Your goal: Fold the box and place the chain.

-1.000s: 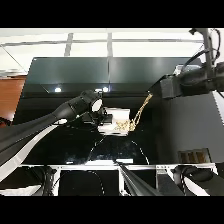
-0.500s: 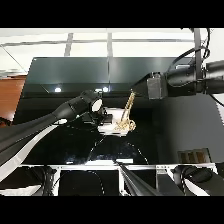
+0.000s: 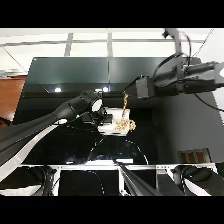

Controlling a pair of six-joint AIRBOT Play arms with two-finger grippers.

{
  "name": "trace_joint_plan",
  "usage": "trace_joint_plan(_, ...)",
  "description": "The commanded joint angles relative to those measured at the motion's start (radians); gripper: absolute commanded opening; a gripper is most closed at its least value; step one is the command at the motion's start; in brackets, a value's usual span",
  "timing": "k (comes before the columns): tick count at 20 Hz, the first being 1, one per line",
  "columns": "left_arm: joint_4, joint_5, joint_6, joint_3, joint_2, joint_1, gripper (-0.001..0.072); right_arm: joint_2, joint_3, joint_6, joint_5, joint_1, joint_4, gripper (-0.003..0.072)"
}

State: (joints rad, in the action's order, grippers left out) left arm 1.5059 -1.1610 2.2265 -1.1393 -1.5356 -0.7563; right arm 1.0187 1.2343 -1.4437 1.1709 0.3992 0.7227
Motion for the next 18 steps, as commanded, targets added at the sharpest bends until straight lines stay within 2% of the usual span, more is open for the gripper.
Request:
trace_joint_plan(1, 0.000, 0.000, 0.000, 0.000, 0.000, 0.000, 0.0029, 0.031, -0.073, 0.001, -0.008, 0.000, 0.024, 0.0018)
trace_joint_plan(7, 0.000, 0.000, 0.000, 0.000, 0.000, 0.000, 0.0030, 0.051, -0.248, -0.002, -0.074, 0.001, 0.039, 0.0027)
trace_joint_plan(8, 0.000, 0.000, 0.000, 0.000, 0.000, 0.000, 0.0030, 0.052, -0.264, -0.006, -0.082, 0.000, 0.041, 0.0181)
trace_joint_plan(9, 0.000, 0.000, 0.000, 0.000, 0.000, 0.000, 0.0030, 0.052, -0.264, -0.019, -0.079, -0.002, 0.066, 0.0413)
trace_joint_plan(12, 0.000, 0.000, 0.000, 0.000, 0.000, 0.000, 0.0030, 0.038, -0.264, -0.008, -0.019, -0.078, 0.115, 0.0431)
trace_joint_plan(14, 0.000, 0.000, 0.000, 0.000, 0.000, 0.000, 0.0030, 0.015, -0.269, 0.040, 0.020, -0.136, 0.268, 0.0430)
trace_joint_plan(15, 0.000, 0.000, 0.000, 0.000, 0.000, 0.000, 0.0030, 0.003, -0.291, 0.076, 0.016, -0.143, 0.346, 0.0430)
trace_joint_plan(17, 0.000, 0.000, 0.000, 0.000, 0.000, 0.000, 0.0029, -0.002, -0.377, 0.207, -0.036, -0.137, 0.381, 0.0434)
trace_joint_plan(18, 0.000, 0.000, 0.000, 0.000, 0.000, 0.000, 0.0030, -0.001, -0.434, 0.282, -0.096, -0.124, 0.382, 0.0582)
